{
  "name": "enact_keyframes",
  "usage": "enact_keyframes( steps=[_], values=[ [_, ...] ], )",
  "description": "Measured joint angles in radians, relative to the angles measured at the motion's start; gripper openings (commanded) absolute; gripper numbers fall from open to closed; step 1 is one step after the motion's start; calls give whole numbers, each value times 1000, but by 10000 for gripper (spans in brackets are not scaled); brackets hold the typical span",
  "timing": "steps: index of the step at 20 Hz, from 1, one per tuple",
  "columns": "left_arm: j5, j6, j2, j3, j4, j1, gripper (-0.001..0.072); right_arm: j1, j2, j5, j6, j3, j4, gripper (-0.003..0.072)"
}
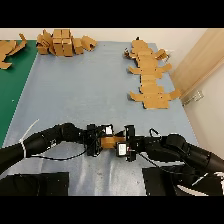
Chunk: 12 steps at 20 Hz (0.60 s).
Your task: Fold the box.
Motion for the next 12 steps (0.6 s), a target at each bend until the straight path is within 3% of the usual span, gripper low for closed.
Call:
enact_keyframes(
  steps=[1,5,7,9,10,12],
  values=[
    [0,0,0,0,0,0,562,0,0,0,-10,0,-6,361],
    [0,0,0,0,0,0,562,3,10,2,-32,0,-16,355],
    [0,0,0,0,0,0,562,6,17,2,-39,0,-17,277],
    [0,0,0,0,0,0,562,6,22,2,-40,0,-18,268],
    [0,0,0,0,0,0,562,6,23,2,-41,0,-19,208],
    [0,0,0,0,0,0,562,6,20,0,-42,0,-19,196]
  ],
)
